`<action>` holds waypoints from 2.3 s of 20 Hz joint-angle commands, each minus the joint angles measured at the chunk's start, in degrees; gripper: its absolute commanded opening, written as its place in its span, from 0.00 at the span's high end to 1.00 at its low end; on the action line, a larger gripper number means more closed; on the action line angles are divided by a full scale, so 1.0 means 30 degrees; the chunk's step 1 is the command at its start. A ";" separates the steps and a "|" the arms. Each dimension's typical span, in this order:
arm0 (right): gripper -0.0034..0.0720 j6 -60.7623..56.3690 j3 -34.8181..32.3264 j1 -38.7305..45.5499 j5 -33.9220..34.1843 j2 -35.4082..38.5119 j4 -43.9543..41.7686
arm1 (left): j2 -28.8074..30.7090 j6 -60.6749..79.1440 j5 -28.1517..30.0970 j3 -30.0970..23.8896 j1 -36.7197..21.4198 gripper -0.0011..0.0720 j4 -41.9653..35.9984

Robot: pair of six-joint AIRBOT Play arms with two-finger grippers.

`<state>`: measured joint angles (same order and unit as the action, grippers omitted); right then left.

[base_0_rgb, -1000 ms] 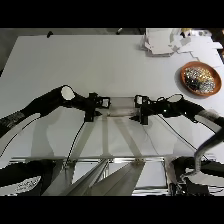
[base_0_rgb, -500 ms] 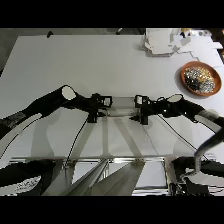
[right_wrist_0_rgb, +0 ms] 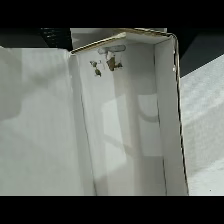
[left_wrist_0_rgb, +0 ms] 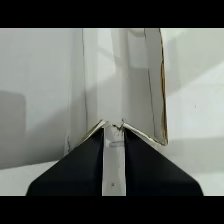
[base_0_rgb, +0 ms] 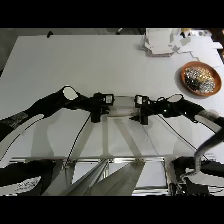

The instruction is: Fold the box and place the chain.

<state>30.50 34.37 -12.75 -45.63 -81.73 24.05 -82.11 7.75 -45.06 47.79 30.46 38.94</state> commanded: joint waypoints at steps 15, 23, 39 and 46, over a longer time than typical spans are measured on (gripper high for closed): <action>0.35 0.0000 0.0007 0.0007 -0.0007 0.0007 -0.0007 | 0.1566 -0.4029 -0.0277 0.0007 0.0189 0.62 0.0889; 0.35 0.0000 0.0007 0.0007 -0.0007 0.0007 -0.0007 | 0.5544 -2.0903 -0.4925 0.0007 -0.3730 0.98 0.8327; 0.35 0.0000 0.0007 0.0000 -0.0007 0.0007 -0.0007 | -0.0138 -2.2556 -0.4597 -0.0335 -0.3140 0.98 0.0270; 0.35 0.0000 0.0007 0.0007 -0.0007 0.0007 -0.0007 | 0.1282 -2.2578 -0.4051 -0.0328 -0.2623 0.97 -0.0954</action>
<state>30.50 34.37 -12.75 -45.63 -81.73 24.03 -80.01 -60.36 -58.33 46.81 22.04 37.91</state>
